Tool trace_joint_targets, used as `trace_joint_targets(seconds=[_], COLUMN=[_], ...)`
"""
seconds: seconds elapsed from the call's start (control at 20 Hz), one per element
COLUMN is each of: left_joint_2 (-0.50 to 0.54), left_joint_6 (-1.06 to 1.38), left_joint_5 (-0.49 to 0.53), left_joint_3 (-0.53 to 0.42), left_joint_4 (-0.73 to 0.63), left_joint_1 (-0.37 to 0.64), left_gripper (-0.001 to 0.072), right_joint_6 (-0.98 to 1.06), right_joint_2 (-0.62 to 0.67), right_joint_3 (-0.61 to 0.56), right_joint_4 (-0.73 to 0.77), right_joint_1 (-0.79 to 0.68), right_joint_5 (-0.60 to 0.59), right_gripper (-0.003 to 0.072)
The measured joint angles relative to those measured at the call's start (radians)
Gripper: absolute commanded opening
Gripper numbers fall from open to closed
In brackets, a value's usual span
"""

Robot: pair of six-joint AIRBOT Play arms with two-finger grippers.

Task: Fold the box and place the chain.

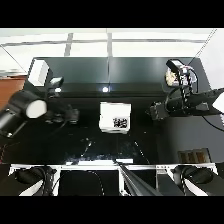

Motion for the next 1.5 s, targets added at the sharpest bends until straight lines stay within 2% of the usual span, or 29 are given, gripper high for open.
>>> trace_joint_targets(seconds=[0.15,0.25,0.4,0.55,0.65,0.8,1.1,1.5], left_joint_2=[0.032,0.029,0.01,-0.014,-0.049,-0.147,-0.333,-0.427], left_joint_6=[0.478,0.869,1.485,1.865,1.998,2.102,2.167,2.181], left_joint_5=[0.062,0.087,0.132,0.242,0.306,0.346,0.311,0.299], left_joint_3=[-0.157,-0.231,-0.293,-0.308,-0.29,-0.229,-0.103,-0.06], left_joint_4=[-0.35,-0.55,-0.736,-0.812,-0.834,-0.845,-0.8,-0.827], left_joint_1=[0.187,0.245,0.241,0.172,0.126,0.097,0.085,0.066], left_gripper=[0.0712,0.0714,0.0714,0.0713,0.0712,0.0711,0.0711,0.071], right_joint_6=[0.0,0.0,0.0,0.001,0.01,0.021,0.027,0.031], right_joint_2=[0.001,0.001,0.001,0.001,0.001,0.001,0.001,0.001], right_joint_3=[-0.001,-0.003,-0.01,-0.014,-0.016,-0.017,-0.017,-0.017], right_joint_4=[-0.006,-0.006,-0.007,-0.007,-0.006,-0.004,-0.001,0.0], right_joint_1=[0.0,0.0,0.0,0.0,0.0,0.0,0.0,0.0], right_joint_5=[-0.007,-0.011,-0.014,-0.014,-0.006,0.002,0.005,0.003], right_gripper=[0.0369,0.0369,0.0369,0.0369,0.0369,0.0369,0.0369,0.0369])
